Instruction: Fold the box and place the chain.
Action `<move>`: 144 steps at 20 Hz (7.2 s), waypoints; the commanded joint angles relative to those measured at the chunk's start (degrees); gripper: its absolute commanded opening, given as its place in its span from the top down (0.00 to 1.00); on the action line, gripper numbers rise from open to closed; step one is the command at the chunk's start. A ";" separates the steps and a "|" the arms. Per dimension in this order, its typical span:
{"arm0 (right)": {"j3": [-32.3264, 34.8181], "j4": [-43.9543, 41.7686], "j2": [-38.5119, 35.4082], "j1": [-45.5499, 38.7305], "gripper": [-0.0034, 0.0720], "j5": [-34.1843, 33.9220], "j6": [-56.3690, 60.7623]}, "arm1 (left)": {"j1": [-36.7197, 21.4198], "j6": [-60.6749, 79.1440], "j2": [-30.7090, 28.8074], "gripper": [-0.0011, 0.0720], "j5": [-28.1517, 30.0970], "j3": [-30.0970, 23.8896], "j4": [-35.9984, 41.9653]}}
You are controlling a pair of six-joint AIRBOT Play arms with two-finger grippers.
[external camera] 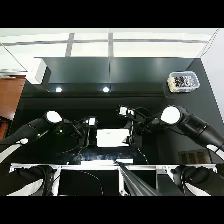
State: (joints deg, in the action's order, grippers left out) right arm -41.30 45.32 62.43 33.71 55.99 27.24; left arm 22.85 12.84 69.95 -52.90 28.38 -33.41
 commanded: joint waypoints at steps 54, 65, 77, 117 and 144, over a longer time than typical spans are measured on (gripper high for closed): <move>-1.18 5.92 0.50 7.85 0.38 -9.31 7.93 | 0.02 0.00 0.04 0.43 0.00 0.04 -0.02; -1.16 8.41 0.52 7.85 0.65 -9.07 8.17 | 0.02 0.00 0.04 0.43 0.00 0.04 0.00; -1.16 8.37 0.52 7.85 0.57 -8.22 8.20 | 0.02 0.00 0.04 0.43 0.00 0.04 0.00; -2.40 10.12 -3.04 6.29 0.45 0.04 29.42 | 0.02 0.00 0.04 0.43 0.00 0.04 0.00; 0.50 -18.53 12.74 -4.66 0.95 3.30 43.69 | 0.02 0.00 0.04 0.43 0.00 0.04 0.00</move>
State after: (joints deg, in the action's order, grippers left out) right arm -40.84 25.10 74.28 28.99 60.25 70.83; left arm 22.85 12.86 69.95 -52.90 28.40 -33.41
